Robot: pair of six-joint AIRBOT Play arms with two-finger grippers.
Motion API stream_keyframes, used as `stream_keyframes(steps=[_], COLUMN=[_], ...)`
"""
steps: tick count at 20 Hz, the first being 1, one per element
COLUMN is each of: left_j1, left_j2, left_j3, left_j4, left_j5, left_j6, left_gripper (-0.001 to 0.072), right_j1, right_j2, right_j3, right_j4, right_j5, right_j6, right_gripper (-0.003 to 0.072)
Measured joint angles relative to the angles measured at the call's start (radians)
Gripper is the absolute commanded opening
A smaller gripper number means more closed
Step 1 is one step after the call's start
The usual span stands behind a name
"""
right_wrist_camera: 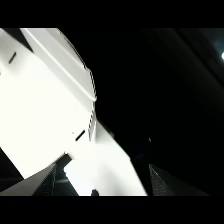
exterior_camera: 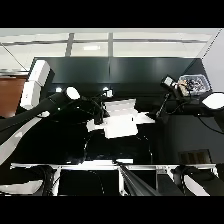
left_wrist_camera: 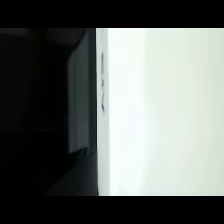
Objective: Fold the box and place the chain.
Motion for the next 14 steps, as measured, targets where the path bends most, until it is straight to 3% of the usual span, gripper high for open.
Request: stream_keyframes(steps=[14], left_j1=[-0.046], left_j2=[-0.058], left_j3=[-0.001], left_j4=[0.015], left_j5=[0.048], left_j6=[0.151], left_gripper=[0.0027], right_j1=[0.137], right_j2=[-0.002], right_j3=[-0.144], right_j4=[-0.193], right_j5=[-0.065], right_j6=[-0.019], right_gripper=[0.0651])
